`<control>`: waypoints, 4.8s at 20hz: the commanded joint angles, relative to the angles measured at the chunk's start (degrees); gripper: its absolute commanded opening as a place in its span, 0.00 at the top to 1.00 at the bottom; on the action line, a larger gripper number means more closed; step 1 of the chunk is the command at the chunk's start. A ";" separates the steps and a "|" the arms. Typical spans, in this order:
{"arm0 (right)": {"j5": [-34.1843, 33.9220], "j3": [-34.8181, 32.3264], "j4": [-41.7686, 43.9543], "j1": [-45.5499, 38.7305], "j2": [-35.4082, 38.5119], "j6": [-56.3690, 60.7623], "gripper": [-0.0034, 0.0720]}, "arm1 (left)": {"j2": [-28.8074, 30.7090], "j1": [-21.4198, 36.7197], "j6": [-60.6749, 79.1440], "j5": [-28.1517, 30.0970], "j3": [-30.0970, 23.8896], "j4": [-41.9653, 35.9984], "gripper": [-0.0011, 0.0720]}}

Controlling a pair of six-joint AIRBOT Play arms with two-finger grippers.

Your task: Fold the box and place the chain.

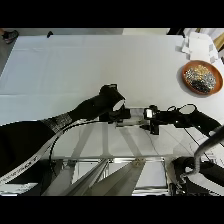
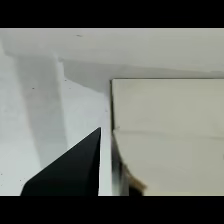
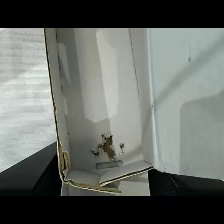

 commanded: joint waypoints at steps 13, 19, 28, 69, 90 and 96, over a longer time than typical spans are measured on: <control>0.00 0.00 -0.02 0.02 0.04 0.00 0.42 | -5.20 -2.19 1.31 -4.94 3.85 0.48 0.87; -0.02 0.00 -0.02 0.00 0.04 0.00 0.42 | -5.22 -2.14 1.33 -4.74 3.85 0.52 0.98; 0.00 0.00 -0.02 0.02 0.04 0.00 0.42 | -3.37 -0.55 1.66 -5.16 3.87 -1.16 0.41; -0.02 0.00 -0.02 0.00 0.04 0.00 0.42 | 13.20 19.21 154.64 27.32 -33.24 -56.08 0.02; 0.00 0.00 -0.02 0.00 0.04 0.00 0.42 | 10.80 17.00 151.05 29.70 -33.22 -55.15 0.02; 0.00 0.00 -0.02 0.00 0.04 0.00 0.42 | 10.69 16.28 150.35 31.58 -33.22 -55.98 0.02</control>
